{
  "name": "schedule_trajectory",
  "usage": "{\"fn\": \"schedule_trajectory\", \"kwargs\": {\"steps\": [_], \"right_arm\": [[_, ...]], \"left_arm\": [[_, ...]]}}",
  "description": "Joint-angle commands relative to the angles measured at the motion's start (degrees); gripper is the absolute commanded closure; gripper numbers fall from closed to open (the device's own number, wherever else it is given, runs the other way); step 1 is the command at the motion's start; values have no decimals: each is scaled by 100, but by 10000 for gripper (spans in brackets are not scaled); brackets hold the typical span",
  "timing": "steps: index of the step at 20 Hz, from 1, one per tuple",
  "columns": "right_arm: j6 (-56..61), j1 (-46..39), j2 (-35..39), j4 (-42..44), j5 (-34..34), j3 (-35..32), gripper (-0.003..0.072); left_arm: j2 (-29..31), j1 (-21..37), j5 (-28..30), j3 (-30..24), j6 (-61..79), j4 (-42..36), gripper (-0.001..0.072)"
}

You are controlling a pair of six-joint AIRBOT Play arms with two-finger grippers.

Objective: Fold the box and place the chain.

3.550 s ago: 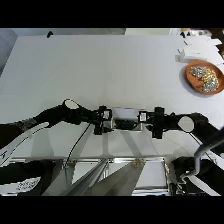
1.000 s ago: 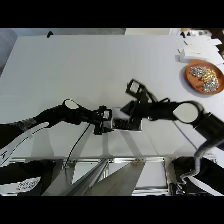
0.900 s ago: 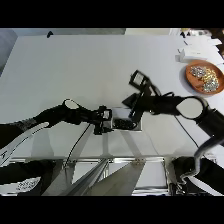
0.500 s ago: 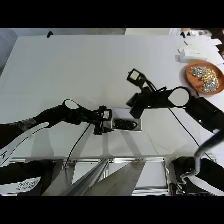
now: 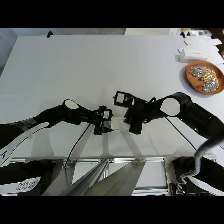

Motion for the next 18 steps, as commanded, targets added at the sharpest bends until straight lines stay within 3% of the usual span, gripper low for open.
{"fn": "schedule_trajectory", "kwargs": {"steps": [1,4,7,10,14,18], "right_arm": [[-251,208,63,-131,11,-76,480],[-332,306,63,-133,48,-201,462],[-334,313,63,-240,-151,-201,358],[-334,313,63,-391,-308,-201,361],[-332,313,63,-546,-339,-201,391],[-330,313,63,-579,-337,-201,531]], "left_arm": [[4,4,0,0,0,0,569],[4,4,-2,0,0,0,569],[4,4,0,0,0,0,569],[4,4,0,0,0,0,569],[4,4,0,0,0,0,569],[4,4,0,0,0,0,569]]}}
